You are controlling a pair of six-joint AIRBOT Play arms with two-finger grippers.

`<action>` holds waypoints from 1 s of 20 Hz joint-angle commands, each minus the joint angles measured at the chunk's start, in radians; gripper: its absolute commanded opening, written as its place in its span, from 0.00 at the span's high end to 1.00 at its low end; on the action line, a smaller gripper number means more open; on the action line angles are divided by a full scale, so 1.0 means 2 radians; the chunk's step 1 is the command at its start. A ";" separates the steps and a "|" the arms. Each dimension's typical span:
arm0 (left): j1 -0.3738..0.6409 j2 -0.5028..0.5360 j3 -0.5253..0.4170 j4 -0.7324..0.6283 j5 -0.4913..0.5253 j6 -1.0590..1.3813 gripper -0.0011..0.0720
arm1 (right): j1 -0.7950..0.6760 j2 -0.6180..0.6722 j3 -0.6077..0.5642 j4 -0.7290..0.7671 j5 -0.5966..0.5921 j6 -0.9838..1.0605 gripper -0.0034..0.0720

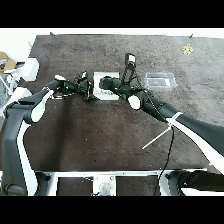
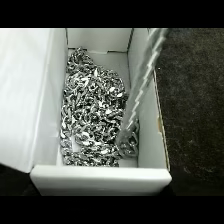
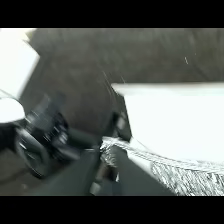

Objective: Fold the box and place the chain.

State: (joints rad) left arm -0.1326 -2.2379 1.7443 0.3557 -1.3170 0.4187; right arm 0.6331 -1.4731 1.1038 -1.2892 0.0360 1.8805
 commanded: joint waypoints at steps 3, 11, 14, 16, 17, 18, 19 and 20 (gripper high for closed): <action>0.000 0.000 0.000 0.000 0.000 0.000 0.27 | -0.045 0.005 0.000 -0.038 0.066 0.001 0.60; 0.000 0.000 0.000 0.000 0.000 0.000 0.27 | -0.208 0.019 -0.040 -0.077 0.184 0.014 0.60; 0.000 0.000 0.000 0.000 0.000 0.000 0.27 | -0.246 -0.008 -0.056 -0.072 0.175 0.026 0.60; 0.000 0.000 0.000 0.000 0.000 0.000 0.27 | -0.254 -0.032 -0.056 -0.054 0.143 0.027 0.60; 0.000 0.000 0.000 0.000 0.000 0.000 0.27 | -0.253 -0.042 -0.055 -0.040 0.121 0.027 0.60; 0.000 0.000 0.000 0.000 0.000 0.000 0.27 | -0.251 -0.053 -0.054 -0.022 0.098 0.027 0.60; 0.000 0.000 0.000 0.000 0.000 0.000 0.27 | -0.249 -0.064 -0.053 -0.003 0.080 0.027 0.60; 0.000 0.000 0.000 0.000 0.000 0.000 0.27 | -0.247 -0.074 -0.048 0.006 0.074 0.027 0.60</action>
